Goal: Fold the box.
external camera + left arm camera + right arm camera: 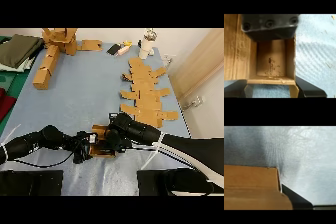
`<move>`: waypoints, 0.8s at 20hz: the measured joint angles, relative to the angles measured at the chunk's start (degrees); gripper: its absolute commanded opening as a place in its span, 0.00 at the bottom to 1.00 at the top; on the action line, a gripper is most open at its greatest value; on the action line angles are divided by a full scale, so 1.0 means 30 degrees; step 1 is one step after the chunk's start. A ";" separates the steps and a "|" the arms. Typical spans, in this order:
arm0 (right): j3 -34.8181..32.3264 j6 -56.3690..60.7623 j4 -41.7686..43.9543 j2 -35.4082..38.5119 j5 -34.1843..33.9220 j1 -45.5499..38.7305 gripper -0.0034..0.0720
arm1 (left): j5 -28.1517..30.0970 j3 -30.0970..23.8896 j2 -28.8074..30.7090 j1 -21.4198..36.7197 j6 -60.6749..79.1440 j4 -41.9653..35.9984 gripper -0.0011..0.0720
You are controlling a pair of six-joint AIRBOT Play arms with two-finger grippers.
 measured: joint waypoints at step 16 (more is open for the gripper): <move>0.0204 0.0248 0.0058 0.0831 -0.0670 0.0022 0.61 | -0.0007 0.0000 0.0007 0.0000 -0.0007 0.0000 0.78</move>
